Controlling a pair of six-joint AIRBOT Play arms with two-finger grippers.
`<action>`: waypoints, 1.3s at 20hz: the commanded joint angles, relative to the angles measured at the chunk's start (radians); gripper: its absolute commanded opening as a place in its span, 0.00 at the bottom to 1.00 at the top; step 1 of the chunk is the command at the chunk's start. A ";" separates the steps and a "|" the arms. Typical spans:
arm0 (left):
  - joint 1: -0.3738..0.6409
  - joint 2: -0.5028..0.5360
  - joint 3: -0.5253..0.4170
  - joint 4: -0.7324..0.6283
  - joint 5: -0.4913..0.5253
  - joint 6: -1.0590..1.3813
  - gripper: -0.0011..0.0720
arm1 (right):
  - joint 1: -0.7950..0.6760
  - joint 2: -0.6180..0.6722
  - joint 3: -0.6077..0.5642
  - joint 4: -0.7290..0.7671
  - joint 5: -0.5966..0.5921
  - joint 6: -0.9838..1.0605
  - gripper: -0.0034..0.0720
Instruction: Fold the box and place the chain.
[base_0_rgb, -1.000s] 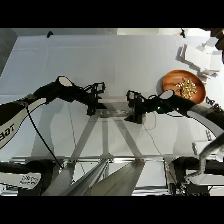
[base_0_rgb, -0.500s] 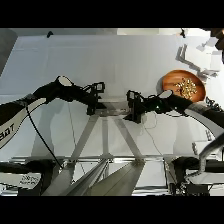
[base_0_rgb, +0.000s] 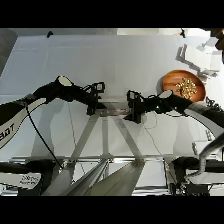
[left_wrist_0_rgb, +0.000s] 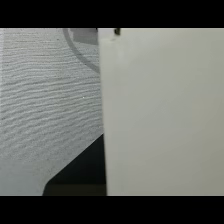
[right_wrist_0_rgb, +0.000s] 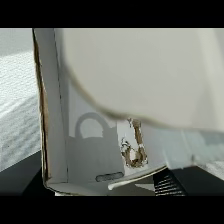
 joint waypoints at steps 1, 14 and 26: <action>0.000 0.000 0.000 0.000 0.000 0.000 0.02 | 0.001 -0.001 0.000 0.000 0.000 0.000 0.74; -0.001 0.000 0.000 0.000 -0.003 0.000 0.02 | 0.001 0.000 0.001 0.000 0.000 0.000 0.74; 0.000 0.000 0.000 -0.014 -0.004 0.000 0.02 | 0.001 0.000 0.000 -0.001 0.000 0.000 0.74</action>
